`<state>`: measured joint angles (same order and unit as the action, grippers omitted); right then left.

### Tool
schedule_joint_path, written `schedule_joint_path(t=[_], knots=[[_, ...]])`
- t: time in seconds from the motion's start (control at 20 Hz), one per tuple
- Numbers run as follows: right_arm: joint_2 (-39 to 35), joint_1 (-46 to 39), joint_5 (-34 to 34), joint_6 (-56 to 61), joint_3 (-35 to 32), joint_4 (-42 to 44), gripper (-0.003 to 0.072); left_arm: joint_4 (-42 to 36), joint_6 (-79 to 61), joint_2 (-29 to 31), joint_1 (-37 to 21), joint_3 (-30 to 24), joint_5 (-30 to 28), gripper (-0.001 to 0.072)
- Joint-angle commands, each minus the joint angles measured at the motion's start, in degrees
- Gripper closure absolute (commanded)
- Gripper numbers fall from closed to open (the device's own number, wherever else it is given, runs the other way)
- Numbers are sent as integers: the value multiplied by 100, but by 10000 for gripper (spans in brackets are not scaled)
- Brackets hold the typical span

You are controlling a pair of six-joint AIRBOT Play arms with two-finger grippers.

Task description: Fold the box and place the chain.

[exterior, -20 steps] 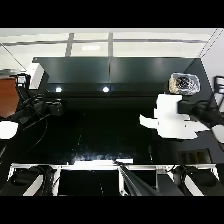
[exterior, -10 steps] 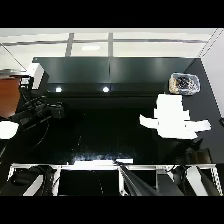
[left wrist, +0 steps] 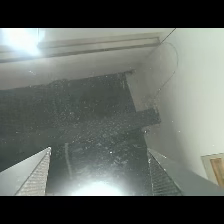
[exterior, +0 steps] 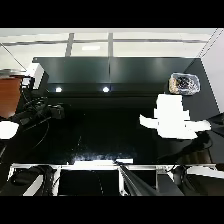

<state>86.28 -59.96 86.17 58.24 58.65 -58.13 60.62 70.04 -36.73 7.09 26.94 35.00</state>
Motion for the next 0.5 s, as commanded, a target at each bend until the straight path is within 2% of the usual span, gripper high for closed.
schedule_joint_path(t=[0.0,0.05,0.1,0.15,0.45], knots=[[911,221,809,-391,748,-129,-13,4,-2,-4,2,-2,4,4],[1069,286,820,-391,872,-127,-12,24,0,-4,2,-2,-4,4],[1187,341,850,-420,938,-120,29,20,0,-4,2,-2,-4,4],[1290,396,855,-433,949,-81,145,17,0,-4,2,-2,-2,4],[1517,691,922,-468,953,111,149,20,0,-4,2,-2,-7,4]])
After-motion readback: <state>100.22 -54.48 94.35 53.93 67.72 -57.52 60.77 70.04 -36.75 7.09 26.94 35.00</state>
